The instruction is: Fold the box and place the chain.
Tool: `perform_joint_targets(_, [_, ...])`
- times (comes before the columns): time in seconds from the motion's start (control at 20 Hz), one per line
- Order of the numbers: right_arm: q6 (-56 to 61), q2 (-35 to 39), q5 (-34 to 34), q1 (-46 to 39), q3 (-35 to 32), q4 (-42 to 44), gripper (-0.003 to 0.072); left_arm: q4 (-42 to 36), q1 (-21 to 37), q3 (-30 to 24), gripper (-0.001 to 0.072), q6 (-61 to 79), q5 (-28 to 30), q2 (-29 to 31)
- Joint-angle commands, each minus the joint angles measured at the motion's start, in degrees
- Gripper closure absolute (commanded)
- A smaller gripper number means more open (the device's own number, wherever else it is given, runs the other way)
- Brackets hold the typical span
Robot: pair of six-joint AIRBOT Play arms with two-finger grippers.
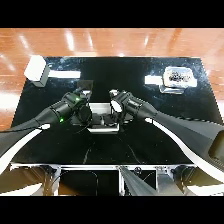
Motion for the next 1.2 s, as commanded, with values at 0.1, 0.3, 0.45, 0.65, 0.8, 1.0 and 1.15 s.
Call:
perform_joint_targets(0.1, [-1.2,0.0,1.2,0.0,0.0,-0.1,0.0650,-0.1,0.0,0.0,0.0688,0.0,0.0,0.0])
perform_joint_targets(0.3, [-1.4,0.2,1.2,0.0,0.0,-0.2,0.0649,-0.1,0.0,0.0,0.0688,0.0,0.2,0.0])
perform_joint_targets(0.45, [-1.6,1.2,2.1,0.0,0.0,-2.1,0.0040,-0.1,0.0,0.0,0.0688,0.0,0.2,0.0])
perform_joint_targets(0.65, [-8.9,5.9,8.7,0.0,0.0,-6.4,0.0065,0.1,0.0,0.0,0.0688,0.0,0.2,0.0])
perform_joint_targets(0.8, [-11.9,14.5,10.8,0.0,-2.0,-7.1,0.0066,0.2,0.0,0.0,0.0688,0.0,0.2,0.0])
perform_joint_targets(1.0, [-11.4,27.3,13.9,-0.5,-8.4,-14.1,0.0065,0.2,0.0,0.0,0.0688,0.0,0.1,0.0])
perform_joint_targets(1.15, [-10.5,32.7,14.9,-7.5,-10.9,-20.7,0.0065,0.2,0.0,0.0,0.0688,0.0,0.1,0.0])
